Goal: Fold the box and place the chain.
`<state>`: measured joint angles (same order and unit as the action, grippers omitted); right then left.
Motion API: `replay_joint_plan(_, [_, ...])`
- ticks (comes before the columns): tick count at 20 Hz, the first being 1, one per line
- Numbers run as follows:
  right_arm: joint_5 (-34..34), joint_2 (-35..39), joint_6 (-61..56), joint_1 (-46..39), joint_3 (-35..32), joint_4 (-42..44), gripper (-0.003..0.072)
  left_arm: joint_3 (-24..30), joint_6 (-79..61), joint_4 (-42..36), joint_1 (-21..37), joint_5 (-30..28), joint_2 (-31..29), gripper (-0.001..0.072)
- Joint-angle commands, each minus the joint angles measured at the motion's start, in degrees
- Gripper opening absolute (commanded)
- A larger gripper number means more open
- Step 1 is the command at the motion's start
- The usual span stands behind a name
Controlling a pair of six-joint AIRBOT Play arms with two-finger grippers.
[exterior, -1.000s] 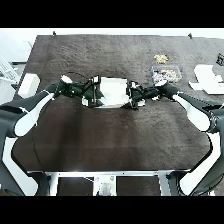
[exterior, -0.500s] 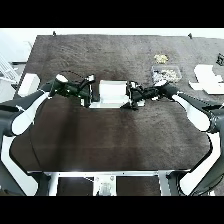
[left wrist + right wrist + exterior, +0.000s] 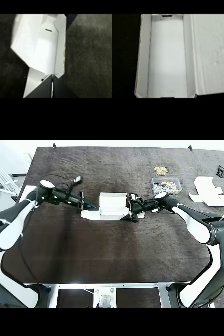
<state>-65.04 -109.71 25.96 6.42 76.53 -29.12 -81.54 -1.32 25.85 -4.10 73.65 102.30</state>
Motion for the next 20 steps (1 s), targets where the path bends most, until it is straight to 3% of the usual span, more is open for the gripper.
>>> replay_joint_plan(1, [0.0, 0.0, 0.0, 0.0, 0.0, 0.0, 0.0586, 0.3, 13.1, -0.4, 3.9, -0.5, -3.8, 0.0016])
replay_joint_plan(6, [0.0, 0.0, 0.0, 0.0, 0.0, 0.0, 0.0585, 4.0, 34.4, 1.1, 10.3, -3.4, -4.5, 0.0016])
replay_joint_plan(8, [0.0, 0.0, 0.0, 0.0, 0.0, 0.0, 0.0585, 5.5, 42.6, 8.0, 11.2, -7.0, -4.5, 0.0017])
replay_joint_plan(13, [0.0, 0.0, 0.0, 0.0, 0.0, 0.0, 0.0585, 10.0, 54.5, 12.7, 9.0, -7.5, -4.5, 0.0017])
replay_joint_plan(20, [0.0, 0.0, 0.0, 0.0, 0.0, 0.0, 0.0586, 10.6, 62.5, 18.0, 5.3, -12.6, -3.9, 0.0017])
